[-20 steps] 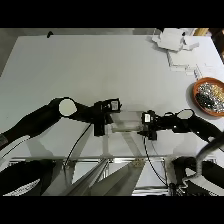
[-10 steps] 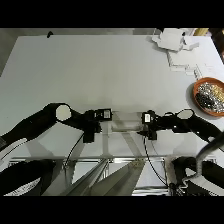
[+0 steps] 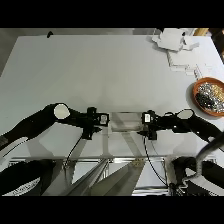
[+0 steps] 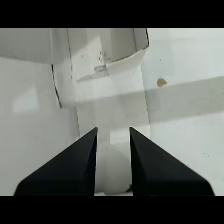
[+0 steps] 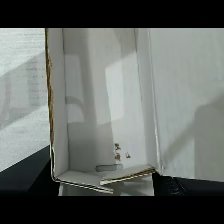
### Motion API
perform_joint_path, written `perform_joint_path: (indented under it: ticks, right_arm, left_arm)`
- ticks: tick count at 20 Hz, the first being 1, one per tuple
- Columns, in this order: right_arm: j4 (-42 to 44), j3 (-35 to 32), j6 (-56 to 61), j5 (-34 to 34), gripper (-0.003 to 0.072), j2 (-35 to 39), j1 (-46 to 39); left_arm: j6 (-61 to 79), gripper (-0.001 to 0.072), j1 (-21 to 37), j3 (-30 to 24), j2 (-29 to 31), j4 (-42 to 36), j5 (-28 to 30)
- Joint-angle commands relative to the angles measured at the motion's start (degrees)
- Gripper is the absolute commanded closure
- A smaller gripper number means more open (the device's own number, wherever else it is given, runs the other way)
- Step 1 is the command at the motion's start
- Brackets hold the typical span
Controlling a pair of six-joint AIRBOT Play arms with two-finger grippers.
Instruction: Fold the box and place the chain.
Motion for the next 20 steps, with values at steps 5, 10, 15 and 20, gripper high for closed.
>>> perform_joint_path:
  ticks: [5, 10, 15, 20]
  right_arm:
    - [0.0, -0.02, 0.0, 0.0, 0.0244, 0.04, 0.02]
    - [0.0, 0.0, 0.0, 0.0, 0.0244, 0.04, 0.02]
    - [0.0, -0.02, 0.0, 0.0, 0.0244, 0.04, 0.02]
    - [0.0, -0.02, 0.0, 0.0, 0.0244, 0.04, 0.02]
  left_arm:
    - [12.02, 0.048, -3.13, -0.37, -6.78, -10.8, 5.14]
    - [5.31, 0.048, -2.47, -0.37, -6.88, -9.86, 3.23]
    - [-4.17, 0.0477, 1.7, -0.37, -5.97, -4.48, 2.14]
    - [1.27, 0.0358, 3.08, -0.37, -4.5, -6.01, 5.18]
